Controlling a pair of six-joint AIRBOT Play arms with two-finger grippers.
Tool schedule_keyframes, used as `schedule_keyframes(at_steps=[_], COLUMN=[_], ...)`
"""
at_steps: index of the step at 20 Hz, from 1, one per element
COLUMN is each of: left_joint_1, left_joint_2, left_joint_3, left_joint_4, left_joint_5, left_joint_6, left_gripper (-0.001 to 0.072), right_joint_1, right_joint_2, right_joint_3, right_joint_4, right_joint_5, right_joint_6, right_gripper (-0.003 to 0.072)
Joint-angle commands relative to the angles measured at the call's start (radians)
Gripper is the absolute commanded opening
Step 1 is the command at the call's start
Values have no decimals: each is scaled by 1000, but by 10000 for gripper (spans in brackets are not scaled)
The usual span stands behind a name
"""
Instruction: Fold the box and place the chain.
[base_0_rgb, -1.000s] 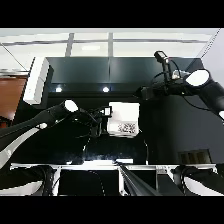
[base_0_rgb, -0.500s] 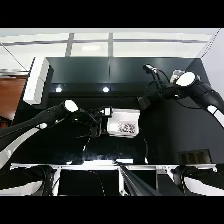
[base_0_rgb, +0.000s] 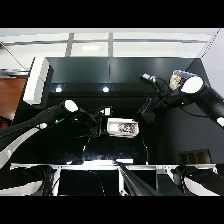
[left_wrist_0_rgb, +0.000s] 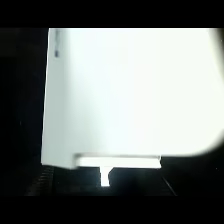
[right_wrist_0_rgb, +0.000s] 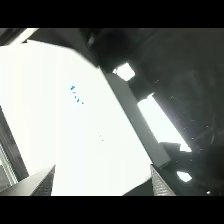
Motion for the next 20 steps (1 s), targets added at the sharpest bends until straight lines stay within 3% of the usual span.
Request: schedule_keyframes(at_steps=[1,12,13,20], left_joint_1=[1,1,1,1], left_joint_2=[0,0,0,0], left_joint_3=[0,0,0,0], left_joint_4=[0,0,0,0], left_joint_5=[0,0,0,0], left_joint_6=[0,0,0,0], left_gripper=[351,351,351,351], right_joint_1=[76,128,128,134], right_joint_2=[24,25,25,25], right_joint_3=[-63,-64,-64,-64], right_joint_4=[-3,-54,-54,-90], right_joint_5=[-53,-42,-56,-89], right_joint_6=[-89,-195,-196,-241], right_gripper=[665,668,720,720])
